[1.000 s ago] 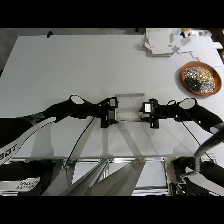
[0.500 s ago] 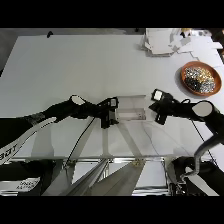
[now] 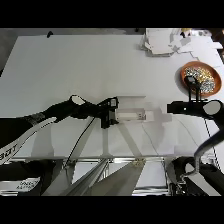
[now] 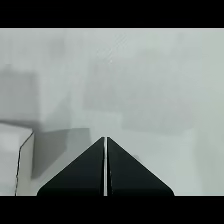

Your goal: Fold the box and place the chain.

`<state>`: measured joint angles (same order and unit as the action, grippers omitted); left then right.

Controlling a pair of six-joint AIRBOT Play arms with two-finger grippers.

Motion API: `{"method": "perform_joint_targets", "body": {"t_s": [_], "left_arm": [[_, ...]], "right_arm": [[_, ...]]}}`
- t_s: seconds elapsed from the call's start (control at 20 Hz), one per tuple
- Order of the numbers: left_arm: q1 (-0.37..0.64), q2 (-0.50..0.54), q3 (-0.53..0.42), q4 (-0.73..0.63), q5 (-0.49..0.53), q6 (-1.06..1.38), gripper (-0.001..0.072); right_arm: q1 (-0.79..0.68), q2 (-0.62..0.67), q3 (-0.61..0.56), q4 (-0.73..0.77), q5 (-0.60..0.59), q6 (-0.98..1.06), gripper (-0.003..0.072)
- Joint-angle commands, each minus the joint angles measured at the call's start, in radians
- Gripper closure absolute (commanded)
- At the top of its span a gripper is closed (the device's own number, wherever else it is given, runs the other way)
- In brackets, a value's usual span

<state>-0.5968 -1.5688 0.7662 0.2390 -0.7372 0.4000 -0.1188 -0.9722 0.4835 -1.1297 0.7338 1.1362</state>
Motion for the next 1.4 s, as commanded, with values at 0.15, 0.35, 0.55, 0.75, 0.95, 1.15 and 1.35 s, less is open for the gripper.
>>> {"method": "perform_joint_targets", "body": {"t_s": [0.15,0.35,0.55,0.75,0.95,1.15,1.35], "left_arm": [[0.001,0.000,0.000,0.000,0.000,0.000,0.0573],[0.001,0.000,0.000,0.000,0.000,0.000,0.0573],[0.001,0.000,0.000,0.000,0.000,0.000,0.0573],[0.001,0.000,0.000,0.000,0.000,0.000,0.0573],[0.001,0.000,0.000,0.000,0.000,0.000,0.0573],[0.001,0.000,0.000,0.000,0.000,0.000,0.0573],[0.001,0.000,0.000,0.000,0.000,0.000,0.0573]], "right_arm": [[0.037,-0.151,0.000,0.150,0.097,0.006,0.0671],[0.051,-0.185,0.000,0.274,0.153,-0.055,0.0671],[0.051,-0.175,0.000,0.352,0.202,-0.106,0.0670],[0.051,-0.116,0.000,0.371,0.222,-0.117,0.0619],[0.051,-0.045,0.000,0.383,0.235,-0.113,0.0549],[0.092,-0.042,0.000,0.425,0.240,-0.114,0.0428],[0.171,-0.042,0.000,0.433,0.181,-0.114,0.0371]]}}
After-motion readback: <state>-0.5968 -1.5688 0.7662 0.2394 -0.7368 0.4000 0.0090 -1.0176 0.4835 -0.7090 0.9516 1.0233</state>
